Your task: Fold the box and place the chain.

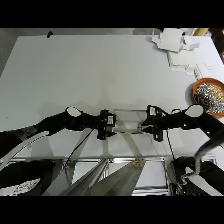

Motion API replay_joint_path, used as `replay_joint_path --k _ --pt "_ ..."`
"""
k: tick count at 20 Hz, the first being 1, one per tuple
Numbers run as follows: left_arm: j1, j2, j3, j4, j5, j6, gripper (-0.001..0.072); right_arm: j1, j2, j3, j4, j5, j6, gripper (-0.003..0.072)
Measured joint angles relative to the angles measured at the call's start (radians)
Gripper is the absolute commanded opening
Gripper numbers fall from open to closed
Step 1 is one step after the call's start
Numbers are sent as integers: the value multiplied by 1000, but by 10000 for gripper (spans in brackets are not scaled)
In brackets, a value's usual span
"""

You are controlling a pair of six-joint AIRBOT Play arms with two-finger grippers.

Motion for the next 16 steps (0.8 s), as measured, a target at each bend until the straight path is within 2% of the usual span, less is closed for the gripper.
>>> replay_joint_path --k 1,2,5,8,16 --pt "0 0 0 0 0 0 276 -12 45 0 -32 13 65 34" --pt "0 0 0 -1 0 -2 276 -26 97 0 -62 27 140 20" --pt "0 0 0 -1 0 -2 276 -71 227 -1 -118 45 377 20" --pt "0 0 0 -1 0 -2 276 -126 299 -1 -144 24 616 20" --pt "0 0 0 -1 0 -2 276 -173 338 6 -162 -76 1068 20"
